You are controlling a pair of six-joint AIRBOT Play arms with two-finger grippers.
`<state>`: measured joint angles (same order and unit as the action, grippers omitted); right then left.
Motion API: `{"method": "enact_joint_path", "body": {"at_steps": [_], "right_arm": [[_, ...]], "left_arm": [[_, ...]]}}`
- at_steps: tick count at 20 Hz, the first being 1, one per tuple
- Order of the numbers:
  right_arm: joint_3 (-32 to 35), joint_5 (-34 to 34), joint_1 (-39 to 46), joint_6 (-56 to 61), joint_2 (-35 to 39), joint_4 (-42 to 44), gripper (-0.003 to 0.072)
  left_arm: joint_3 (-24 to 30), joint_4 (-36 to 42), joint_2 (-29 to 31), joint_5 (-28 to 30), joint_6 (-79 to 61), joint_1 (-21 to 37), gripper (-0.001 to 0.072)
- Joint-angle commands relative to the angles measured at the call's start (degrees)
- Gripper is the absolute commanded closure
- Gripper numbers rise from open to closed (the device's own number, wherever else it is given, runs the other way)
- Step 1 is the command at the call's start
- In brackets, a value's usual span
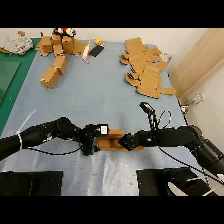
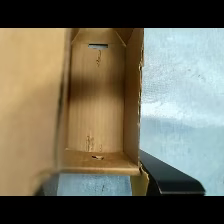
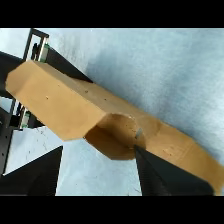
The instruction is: Fold the box.
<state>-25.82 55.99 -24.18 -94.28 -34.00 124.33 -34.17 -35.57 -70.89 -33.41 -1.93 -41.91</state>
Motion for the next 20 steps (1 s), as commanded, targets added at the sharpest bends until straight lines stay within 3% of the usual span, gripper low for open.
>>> {"method": "enact_joint_path", "body": {"at_steps": [1,8,9,10,13,20], "right_arm": [[-0.04,-0.87,0.0,0.31,0.02,-0.02,-0.0019],[-0.04,-2.08,0.0,2.71,-0.07,0.2,-0.0002],[-0.07,-2.16,0.0,3.48,-0.35,0.22,0.0066],[-0.04,-1.9,0.0,4.13,-0.85,0.57,0.0182],[-0.04,-1.99,-0.2,6.69,-4.26,4.42,0.068],[-0.98,-6.1,-3.8,2.12,-9.9,9.09,0.068]], "left_arm": [[0.07,-1.7,0.55,-0.72,1.97,2.91,0.0248],[0.09,-1.77,2.01,-1.75,1.99,3.78,0.0248],[0.09,-1.77,2.01,-1.73,1.97,3.78,0.0249],[0.07,-1.77,1.95,-1.73,1.97,3.78,0.0248],[0.09,-1.75,1.9,-1.7,1.97,3.78,0.0249],[0.24,-1.7,0.37,-1.75,1.97,3.67,0.0248]]}}
